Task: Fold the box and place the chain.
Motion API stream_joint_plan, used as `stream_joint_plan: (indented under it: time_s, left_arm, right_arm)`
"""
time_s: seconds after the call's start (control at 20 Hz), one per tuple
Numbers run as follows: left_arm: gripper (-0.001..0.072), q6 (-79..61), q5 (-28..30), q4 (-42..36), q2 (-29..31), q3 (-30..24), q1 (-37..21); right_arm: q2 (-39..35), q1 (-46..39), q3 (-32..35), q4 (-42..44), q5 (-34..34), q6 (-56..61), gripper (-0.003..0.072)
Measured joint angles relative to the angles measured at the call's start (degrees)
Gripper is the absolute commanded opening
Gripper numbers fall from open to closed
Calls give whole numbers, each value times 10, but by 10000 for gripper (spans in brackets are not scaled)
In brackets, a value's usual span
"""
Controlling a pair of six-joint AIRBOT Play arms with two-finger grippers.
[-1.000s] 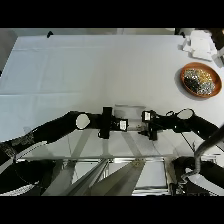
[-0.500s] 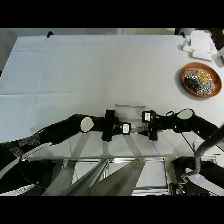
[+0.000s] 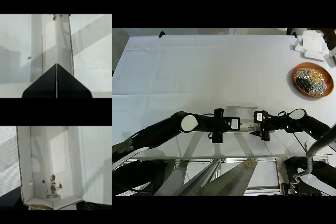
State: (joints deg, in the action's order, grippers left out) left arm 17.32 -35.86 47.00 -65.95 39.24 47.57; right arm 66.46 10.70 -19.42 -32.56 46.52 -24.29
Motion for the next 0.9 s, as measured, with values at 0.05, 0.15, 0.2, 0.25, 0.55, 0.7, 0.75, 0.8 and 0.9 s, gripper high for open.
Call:
stream_joint_plan:
  time_s: [0.05, 0.15, 0.2, 0.25, 0.55, 0.7, 0.75, 0.8, 0.9]
  left_arm:
    - [4, 37, -16, 2, 20, 0, -16]
    - [4, 117, -53, 7, 59, 0, -57]
    - [4, 160, -74, 14, 76, 0, -80]
    - [4, 199, -96, 22, 90, -1, -103]
    - [4, 441, -180, 66, 122, -46, -224]
    - [4, 517, -178, 56, 115, -76, -249]
    - [4, 529, -174, 44, 107, -83, -253]
    - [4, 537, -165, 26, 95, -89, -256]
    - [4, 535, -150, -14, 66, -95, -260]
  right_arm:
    - [0, 0, 0, 0, 0, 0, 414]
    - [0, 0, 0, 0, 0, 0, 414]
    - [0, 0, 0, 0, 0, 0, 414]
    - [0, 0, 0, 0, 0, 0, 414]
    - [0, 0, 0, 0, 0, 0, 414]
    - [0, 0, 0, 0, 0, 0, 414]
    - [0, 0, 0, 0, 0, 0, 414]
    - [0, 0, 0, 0, 0, 0, 414]
    - [0, 0, 0, 0, 0, 0, 414]
